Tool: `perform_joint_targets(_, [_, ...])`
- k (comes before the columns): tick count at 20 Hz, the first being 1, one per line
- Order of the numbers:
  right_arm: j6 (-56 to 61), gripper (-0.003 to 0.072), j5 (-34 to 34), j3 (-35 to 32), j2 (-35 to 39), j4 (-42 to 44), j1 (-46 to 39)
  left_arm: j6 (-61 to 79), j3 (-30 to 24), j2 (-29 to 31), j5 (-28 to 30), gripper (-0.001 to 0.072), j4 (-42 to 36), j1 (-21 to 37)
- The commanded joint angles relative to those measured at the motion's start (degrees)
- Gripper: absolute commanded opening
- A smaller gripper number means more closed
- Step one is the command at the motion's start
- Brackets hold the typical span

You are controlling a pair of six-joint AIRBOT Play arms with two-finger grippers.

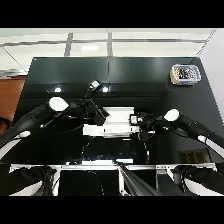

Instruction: Fold the box and place the chain.

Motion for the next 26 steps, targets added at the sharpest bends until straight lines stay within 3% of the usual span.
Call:
perform_joint_targets(1, [0.0, 0.019, 0.0, 0.0, 0.0, 0.0, 0.0, -3.3, 0.7, -6.0, 0.5, 0.0031, 6.0, -0.3])
perform_joint_targets(7, [0.0, 0.019, 0.0, 0.0, 0.0, 0.0, 0.0, -4.8, 2.3, -6.6, -2.6, 0.0031, 9.3, -0.2])
perform_joint_targets(12, [0.0, 0.019, 0.0, 0.0, 0.0, 0.0, 0.0, -5.2, 4.9, 5.2, -10.4, 0.003, 12.6, 3.6])
perform_joint_targets(17, [0.0, 0.019, 0.0, 0.0, 0.0, 0.0, 0.0, 2.8, -8.4, 16.1, -16.3, 0.0034, 8.2, 6.7])
perform_joint_targets(18, [0.0, 0.019, 0.0, 0.0, 0.0, 0.0, 0.0, 8.3, -10.6, 16.5, -16.8, 0.0065, 8.4, 6.3])
perform_joint_targets(19, [0.0, 0.019, 0.0, 0.0, 0.0, 0.0, 0.0, 14.2, -12.2, 16.4, -16.2, 0.0325, 9.7, 5.9])
perform_joint_targets(20, [0.0, 0.019, 0.0, 0.0, 0.0, 0.0, 0.0, 20.0, -13.5, 16.4, -14.0, 0.067, 11.6, 5.1])
perform_joint_targets(21, [0.0, 0.019, 0.0, 0.0, 0.0, 0.0, 0.0, 21.7, -13.9, 16.3, -10.9, 0.0712, 14.3, 4.2])
perform_joint_targets(24, [0.0, 0.019, 0.0, 0.0, 0.0, 0.0, 0.0, 21.8, -13.8, 15.5, -4.0, 0.071, 26.7, 1.7])
perform_joint_targets(26, [0.0, 0.019, 0.0, 0.0, 0.0, 0.0, 0.0, 21.8, -12.9, 14.2, -3.7, 0.0701, 26.4, 1.9])
